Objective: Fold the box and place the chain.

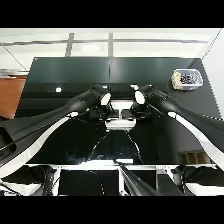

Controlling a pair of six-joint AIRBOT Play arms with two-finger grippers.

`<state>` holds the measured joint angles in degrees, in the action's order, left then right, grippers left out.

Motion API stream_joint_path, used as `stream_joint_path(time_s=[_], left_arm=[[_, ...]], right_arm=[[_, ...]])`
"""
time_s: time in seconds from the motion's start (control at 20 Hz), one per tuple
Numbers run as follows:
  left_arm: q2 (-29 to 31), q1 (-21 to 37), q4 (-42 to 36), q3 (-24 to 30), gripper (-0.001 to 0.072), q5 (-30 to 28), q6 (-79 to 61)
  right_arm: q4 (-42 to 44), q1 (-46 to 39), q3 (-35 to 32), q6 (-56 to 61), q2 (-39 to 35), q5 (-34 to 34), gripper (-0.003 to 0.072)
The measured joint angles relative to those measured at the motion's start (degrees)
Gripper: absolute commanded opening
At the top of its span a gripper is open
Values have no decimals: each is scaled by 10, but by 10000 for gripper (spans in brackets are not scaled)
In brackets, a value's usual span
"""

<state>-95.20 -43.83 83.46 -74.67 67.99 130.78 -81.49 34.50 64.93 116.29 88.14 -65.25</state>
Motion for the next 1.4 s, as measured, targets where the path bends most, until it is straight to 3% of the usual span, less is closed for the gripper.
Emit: stream_joint_path(time_s=[0.05,0.3,0.35,0.4,0.45,0.5,0.6,0.65,0.75,1.0,1.4], left_arm=[[0,0,0,0,28,0,0],[0,0,-4,0,28,0,1],[0,0,-3,0,28,1,1],[0,0,0,0,28,-1,-2],[0,0,0,0,28,0,-2],[0,0,0,0,28,1,-1],[0,0,-2,0,28,0,1],[0,0,-4,0,28,0,1],[0,0,-2,0,28,-1,-2],[0,0,-2,0,28,1,-2],[0,-1,2,0,28,-1,-1]], right_arm=[[-7,2,0,7,1,-2,9],[-21,7,1,23,4,-5,31],[-22,7,1,23,4,-5,200],[-26,7,1,22,4,-7,207],[-27,7,1,22,4,-8,184],[-27,7,1,22,4,-5,16],[-26,7,1,25,4,-1,14],[-26,7,1,25,4,-1,18],[-27,7,1,19,3,-1,292],[-51,6,1,0,-31,3,330],[-82,-55,0,-117,-198,-17,330]])
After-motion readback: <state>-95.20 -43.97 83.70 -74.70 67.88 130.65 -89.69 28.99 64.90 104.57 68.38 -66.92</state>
